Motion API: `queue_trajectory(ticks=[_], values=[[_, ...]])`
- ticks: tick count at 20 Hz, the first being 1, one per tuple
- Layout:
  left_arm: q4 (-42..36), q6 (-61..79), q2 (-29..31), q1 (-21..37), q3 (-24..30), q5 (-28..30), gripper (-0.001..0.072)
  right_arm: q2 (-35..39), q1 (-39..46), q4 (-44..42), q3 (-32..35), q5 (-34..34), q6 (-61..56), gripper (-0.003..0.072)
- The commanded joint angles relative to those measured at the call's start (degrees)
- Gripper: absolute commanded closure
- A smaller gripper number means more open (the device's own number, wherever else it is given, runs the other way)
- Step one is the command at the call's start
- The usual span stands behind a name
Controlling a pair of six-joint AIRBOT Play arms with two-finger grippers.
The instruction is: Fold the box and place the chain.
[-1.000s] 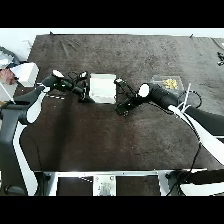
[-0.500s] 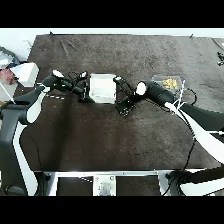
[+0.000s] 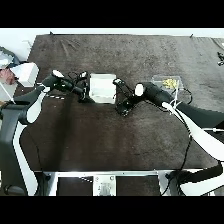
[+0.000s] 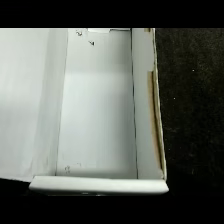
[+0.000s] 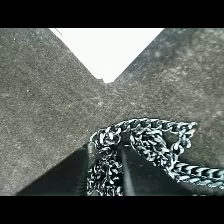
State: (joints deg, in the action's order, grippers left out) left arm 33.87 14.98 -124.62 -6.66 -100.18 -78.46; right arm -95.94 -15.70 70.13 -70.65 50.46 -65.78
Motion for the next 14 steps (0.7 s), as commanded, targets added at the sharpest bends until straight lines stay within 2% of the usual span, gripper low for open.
queue_trajectory(ticks=[1, 3, 4, 5, 8, 14], values=[[0.00, 0.02, 0.04, -0.02, -0.04, 0.02, 0.0340, -0.68, -0.07, -1.38, -0.07, 0.13, 0.02, 0.0524], [0.00, 0.02, 0.04, -0.02, -0.04, 0.00, 0.0340, -0.68, -0.07, -1.33, -0.07, 0.07, 0.26, 0.0528], [0.00, 0.02, 0.02, -0.02, -0.04, 0.02, 0.0340, -0.66, -0.07, -1.33, -0.09, 0.04, 0.68, 0.0666], [0.00, 0.02, 0.04, -0.02, -0.04, 0.00, 0.0340, -0.61, -0.04, -1.29, -0.11, 0.04, 0.68, 0.0692], [0.00, 0.02, 0.04, -0.02, -0.07, 0.00, 0.0339, 0.98, -0.07, -1.40, -1.86, 0.55, 0.61, 0.0706], [0.00, 0.02, 0.04, -0.02, -0.04, 0.02, 0.0339, 12.55, -0.07, -1.60, -3.54, -1.57, 0.63, 0.0707]])
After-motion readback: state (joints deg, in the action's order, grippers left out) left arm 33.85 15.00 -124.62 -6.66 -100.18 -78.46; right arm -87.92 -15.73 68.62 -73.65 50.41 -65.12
